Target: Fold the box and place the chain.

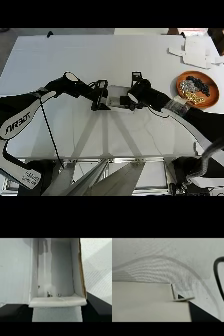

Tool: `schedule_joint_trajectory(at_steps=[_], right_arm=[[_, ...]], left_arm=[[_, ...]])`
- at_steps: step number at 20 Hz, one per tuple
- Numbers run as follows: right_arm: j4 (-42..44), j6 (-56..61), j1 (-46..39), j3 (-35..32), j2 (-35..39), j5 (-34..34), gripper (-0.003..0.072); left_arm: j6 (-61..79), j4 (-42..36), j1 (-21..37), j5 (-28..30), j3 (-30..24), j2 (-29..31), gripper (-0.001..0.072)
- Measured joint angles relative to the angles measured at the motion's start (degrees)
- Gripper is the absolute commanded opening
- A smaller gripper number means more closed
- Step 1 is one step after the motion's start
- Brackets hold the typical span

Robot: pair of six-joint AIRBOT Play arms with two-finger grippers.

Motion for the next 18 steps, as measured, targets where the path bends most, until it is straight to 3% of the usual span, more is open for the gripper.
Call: schedule_joint_trajectory(at_steps=[6, 12, 18], right_arm=[[-0.5, 0.3, 0.0, 0.0, 3.7, 1.4, 0.0369], [-0.7, -1.6, 0.0, 0.0, 13.3, 3.5, 0.0369], [-12.5, -13.4, -0.1, 0.0, 22.3, 7.2, 0.0359]], left_arm=[[0.0, 0.0, 0.0, 0.0, 0.0, 0.0, 0.0193], [-0.1, 0.0, 0.0, 0.0, 0.0, 0.0, 0.0193], [-0.2, 0.0, 0.0, 0.0, 0.0, 0.0, 0.0193]])
